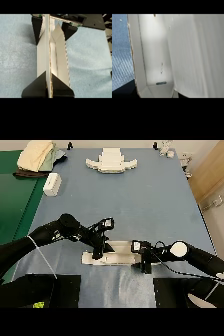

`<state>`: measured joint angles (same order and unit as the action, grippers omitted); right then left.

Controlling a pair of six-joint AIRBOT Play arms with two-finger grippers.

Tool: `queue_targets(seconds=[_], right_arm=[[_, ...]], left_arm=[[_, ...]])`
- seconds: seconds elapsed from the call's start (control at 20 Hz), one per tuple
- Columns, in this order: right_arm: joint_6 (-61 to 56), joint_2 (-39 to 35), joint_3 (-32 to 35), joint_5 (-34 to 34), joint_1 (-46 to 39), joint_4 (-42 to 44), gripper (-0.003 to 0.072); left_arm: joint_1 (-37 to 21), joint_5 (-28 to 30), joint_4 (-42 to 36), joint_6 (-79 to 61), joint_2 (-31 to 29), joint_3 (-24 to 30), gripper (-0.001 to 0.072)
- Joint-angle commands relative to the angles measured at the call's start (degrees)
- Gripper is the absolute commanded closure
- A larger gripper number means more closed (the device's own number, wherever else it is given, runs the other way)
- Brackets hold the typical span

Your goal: Fold the box.

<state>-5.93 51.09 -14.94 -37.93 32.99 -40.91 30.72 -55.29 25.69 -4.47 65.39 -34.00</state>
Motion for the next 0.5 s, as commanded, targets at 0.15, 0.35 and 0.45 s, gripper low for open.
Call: queue_targets(seconds=[0.15,0.35,0.45], right_arm=[[0.0,0.0,0.0,0.0,0.0,0.0,0.0241],[0.0,0.0,0.0,0.0,0.0,0.0,0.0240],[0.0,0.0,0.0,0.0,0.0,0.0,0.0240]], left_arm=[[0.0,-0.2,-0.2,0.0,0.0,0.0,0.0696],[0.0,0.0,-0.2,2.0,0.0,0.0,0.0532],[-0.1,2.3,-0.1,8.4,0.0,0.0,0.0280]])
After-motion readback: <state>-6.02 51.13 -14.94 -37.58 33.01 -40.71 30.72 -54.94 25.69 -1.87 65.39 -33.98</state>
